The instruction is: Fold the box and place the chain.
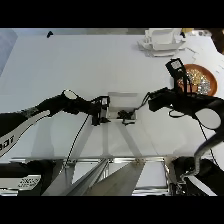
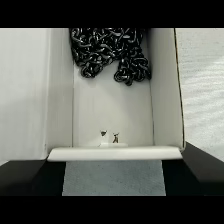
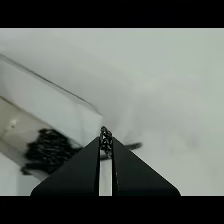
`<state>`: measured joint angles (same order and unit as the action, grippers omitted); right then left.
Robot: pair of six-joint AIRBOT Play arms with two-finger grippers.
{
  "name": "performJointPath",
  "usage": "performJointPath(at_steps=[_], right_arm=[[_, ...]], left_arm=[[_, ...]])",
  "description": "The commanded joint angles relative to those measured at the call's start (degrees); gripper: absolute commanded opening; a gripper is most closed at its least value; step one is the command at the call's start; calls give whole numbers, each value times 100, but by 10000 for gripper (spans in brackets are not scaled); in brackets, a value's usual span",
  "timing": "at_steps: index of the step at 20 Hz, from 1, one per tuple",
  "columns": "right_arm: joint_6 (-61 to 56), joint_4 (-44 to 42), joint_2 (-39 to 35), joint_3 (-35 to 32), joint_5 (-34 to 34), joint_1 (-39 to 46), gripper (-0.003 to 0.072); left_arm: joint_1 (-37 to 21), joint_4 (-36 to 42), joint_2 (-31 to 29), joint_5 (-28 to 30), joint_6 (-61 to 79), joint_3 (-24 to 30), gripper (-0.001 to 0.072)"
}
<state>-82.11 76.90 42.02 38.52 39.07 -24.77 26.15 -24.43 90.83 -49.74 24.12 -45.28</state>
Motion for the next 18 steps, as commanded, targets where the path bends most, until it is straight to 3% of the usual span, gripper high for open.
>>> performJointPath(at_steps=[1, 4, 9, 18], right_arm=[[332, -868, -546, 4, -348, -540, 15], [625, -1471, -575, 4, -573, -809, 15], [2199, -3123, -560, 2, -986, -883, 15], [2369, -3163, 507, 2, -1073, -879, 15]], left_arm=[[0, -2, 0, 0, 0, 2, 71], [0, -2, 0, 0, 0, 2, 71], [0, 0, 0, 0, 0, 2, 71], [0, -2, 0, 0, 0, 2, 71]])
